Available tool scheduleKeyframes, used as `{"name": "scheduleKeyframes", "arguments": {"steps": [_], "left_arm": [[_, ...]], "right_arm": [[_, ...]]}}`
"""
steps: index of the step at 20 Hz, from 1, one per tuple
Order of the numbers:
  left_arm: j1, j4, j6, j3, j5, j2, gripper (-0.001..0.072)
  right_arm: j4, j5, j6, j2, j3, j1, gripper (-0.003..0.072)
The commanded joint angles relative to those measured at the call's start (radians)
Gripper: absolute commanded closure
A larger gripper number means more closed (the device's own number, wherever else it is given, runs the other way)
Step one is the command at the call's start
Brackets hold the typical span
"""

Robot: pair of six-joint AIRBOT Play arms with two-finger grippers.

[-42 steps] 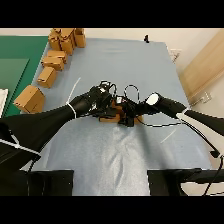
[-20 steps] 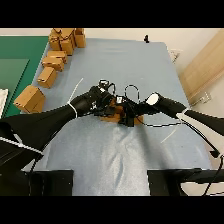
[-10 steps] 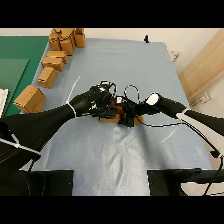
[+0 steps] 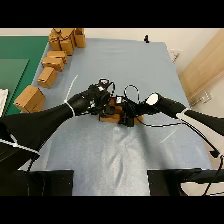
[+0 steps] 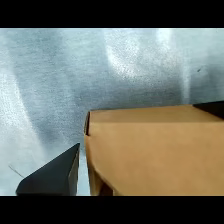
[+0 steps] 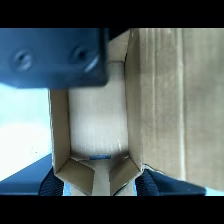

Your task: Fold the box.

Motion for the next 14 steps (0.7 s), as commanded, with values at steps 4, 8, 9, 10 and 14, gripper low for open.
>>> {"name": "scheduleKeyframes", "arguments": {"steps": [4, 8, 9, 10, 14], "left_arm": [[0.028, -0.002, -0.001, 0.0, 0.072, -0.002, 0.0427], [0.028, -0.018, 0.001, 0.0, 0.061, -0.024, 0.0426], [0.028, -0.025, 0.001, 0.0, 0.058, -0.03, 0.0426], [0.028, -0.029, 0.001, 0.0, 0.058, -0.032, 0.0426], [0.028, -0.034, 0.001, 0.001, 0.049, -0.032, 0.0427]], "right_arm": [[0.0, 0.0, 0.0, 0.0, 0.0, 0.001, 0.0278], [0.0, 0.001, 0.0, 0.0, 0.0, 0.001, 0.0278], [0.0, 0.001, 0.0, 0.0, 0.0, 0.001, 0.0278], [0.0, 0.0, 0.0, 0.0, 0.0, 0.001, 0.0278], [0.0, 0.001, 0.0, 0.0, 0.0, 0.001, 0.0278]]}}
